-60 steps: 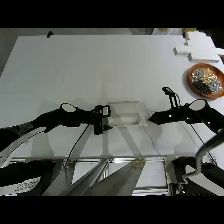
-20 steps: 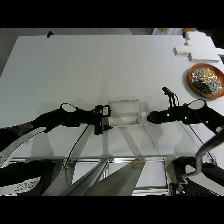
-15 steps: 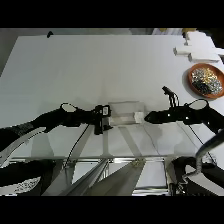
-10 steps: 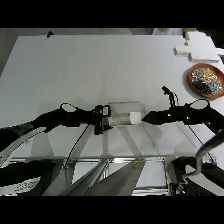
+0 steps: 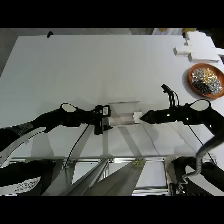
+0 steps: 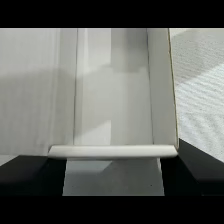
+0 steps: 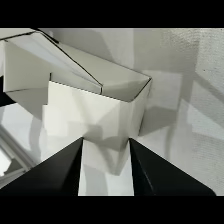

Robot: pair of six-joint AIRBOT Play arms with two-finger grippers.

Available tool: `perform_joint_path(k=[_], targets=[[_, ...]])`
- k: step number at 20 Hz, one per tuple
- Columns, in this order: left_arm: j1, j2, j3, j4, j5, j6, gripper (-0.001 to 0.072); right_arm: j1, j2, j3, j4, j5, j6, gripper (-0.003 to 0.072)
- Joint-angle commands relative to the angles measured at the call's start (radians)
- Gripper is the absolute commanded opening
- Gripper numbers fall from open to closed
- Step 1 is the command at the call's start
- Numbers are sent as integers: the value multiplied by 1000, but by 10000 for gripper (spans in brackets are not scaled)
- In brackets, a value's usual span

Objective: Fold the box and place the chain.

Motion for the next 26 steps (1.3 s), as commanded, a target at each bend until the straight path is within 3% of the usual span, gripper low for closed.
perform_joint_path(k=[1,3,4,11,17,20,26], targets=[[0,1,0,0,0,0,88,84,5,0,-20,-105,58,342],[0,1,0,0,0,0,88,142,5,21,-112,-162,187,362],[0,1,0,0,0,0,88,174,5,45,-179,-184,296,421],[0,1,0,0,0,0,88,360,-47,175,-499,-185,718,406],[0,1,0,0,0,0,88,425,-47,175,-560,-212,859,389],[0,1,0,0,0,0,88,455,-48,176,-615,-242,970,311],[0,1,0,0,0,0,88,533,-146,283,-732,-153,1052,312]])
